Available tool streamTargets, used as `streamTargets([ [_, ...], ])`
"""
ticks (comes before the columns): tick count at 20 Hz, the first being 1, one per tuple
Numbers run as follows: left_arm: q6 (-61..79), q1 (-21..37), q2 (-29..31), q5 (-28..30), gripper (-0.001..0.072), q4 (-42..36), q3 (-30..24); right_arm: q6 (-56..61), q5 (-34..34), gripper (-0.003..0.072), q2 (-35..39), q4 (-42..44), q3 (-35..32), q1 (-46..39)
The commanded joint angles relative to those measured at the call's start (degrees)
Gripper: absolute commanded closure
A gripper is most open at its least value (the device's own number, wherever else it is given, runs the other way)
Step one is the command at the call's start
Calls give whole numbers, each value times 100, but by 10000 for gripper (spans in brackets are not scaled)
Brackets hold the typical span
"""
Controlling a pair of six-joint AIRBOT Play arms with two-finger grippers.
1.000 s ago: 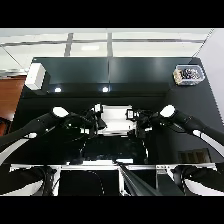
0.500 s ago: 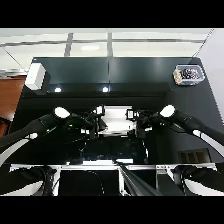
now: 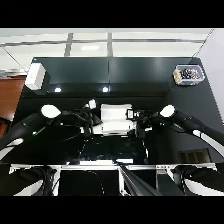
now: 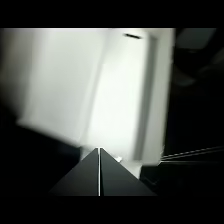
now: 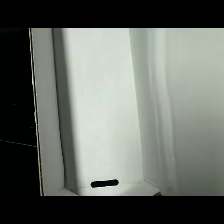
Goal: Fold the box and place the chain.
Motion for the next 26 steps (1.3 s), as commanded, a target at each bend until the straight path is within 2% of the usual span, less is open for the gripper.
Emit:
streamTargets([
  [1,-1974,664,914,-299,682,1405,4,4,7,235,-4,0,-2,4],
  [4,-4861,1582,1102,-479,682,2608,4,4,7,236,-4,0,-2,4],
  [6,-6830,2256,909,-938,681,2940,4,4,4,235,-4,0,-2,4],
  [7,-7499,2623,699,-1370,680,2787,4,4,7,236,-4,0,-2,4],
  [8,-7451,2927,439,-1818,679,2398,4,4,7,235,-4,0,-2,4],
  [10,-6465,3434,-160,-2743,680,1338,4,4,4,235,-4,2,-2,4],
  [11,-6301,3578,-457,-2966,681,986,4,4,4,236,-4,0,-2,4],
  [14,-6306,3373,-1082,-2712,682,881,4,4,4,236,-4,0,-2,4],
  [18,-6310,2455,-1620,-2192,682,713,9,4,4,236,-4,2,-2,4],
  [20,-6308,1996,-1753,-1921,682,710,48,4,4,235,-4,0,-2,4],
  [22,-6120,1681,-1803,-1888,681,518,96,4,4,235,-4,0,-2,4],
  [26,-5504,1565,-1805,-2011,681,-94,96,7,4,235,-4,2,-2,4],
])
